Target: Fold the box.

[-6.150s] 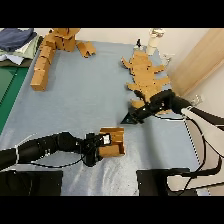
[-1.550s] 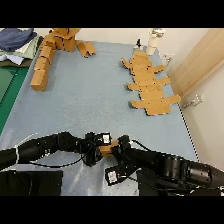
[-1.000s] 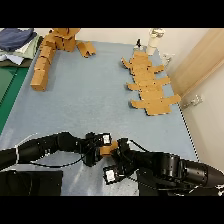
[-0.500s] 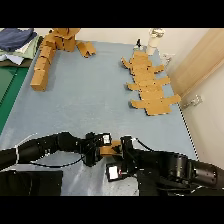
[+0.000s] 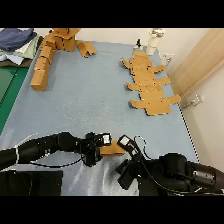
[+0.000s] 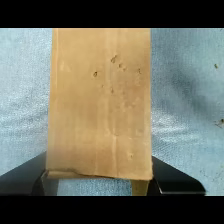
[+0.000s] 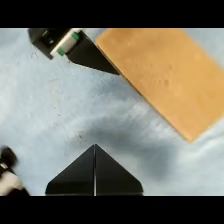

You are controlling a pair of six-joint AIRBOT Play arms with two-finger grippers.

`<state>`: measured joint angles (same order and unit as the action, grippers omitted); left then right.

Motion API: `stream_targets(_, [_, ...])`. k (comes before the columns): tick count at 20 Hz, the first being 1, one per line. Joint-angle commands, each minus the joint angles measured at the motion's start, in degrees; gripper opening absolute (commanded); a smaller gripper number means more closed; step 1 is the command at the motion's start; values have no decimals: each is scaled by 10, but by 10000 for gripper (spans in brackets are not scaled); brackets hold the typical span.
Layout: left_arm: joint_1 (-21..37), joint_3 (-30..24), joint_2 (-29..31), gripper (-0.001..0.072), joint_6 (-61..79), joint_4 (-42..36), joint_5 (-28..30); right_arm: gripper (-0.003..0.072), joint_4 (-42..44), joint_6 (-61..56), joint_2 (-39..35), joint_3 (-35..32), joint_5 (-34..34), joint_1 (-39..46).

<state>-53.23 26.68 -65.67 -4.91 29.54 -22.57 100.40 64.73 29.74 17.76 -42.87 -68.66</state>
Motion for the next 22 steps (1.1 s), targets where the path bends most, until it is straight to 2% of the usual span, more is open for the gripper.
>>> stream_targets(1, [0,0,0,446,0,0,0,-1,64,-207,-12,-59,188,27])
stream_targets(2, [0,0,0,446,0,0,0,0,62,-242,-21,-68,247,42])
stream_targets(4, [0,0,0,445,0,0,0,2,49,-253,-38,-70,293,74])
stream_targets(8, [0,0,0,446,0,0,0,1,48,-253,-47,-70,282,113])
stream_targets(15, [0,0,0,446,0,0,0,1,48,-252,-44,-70,235,113])
stream_targets(22, [0,0,0,446,0,0,0,1,27,-252,-33,-80,225,113])
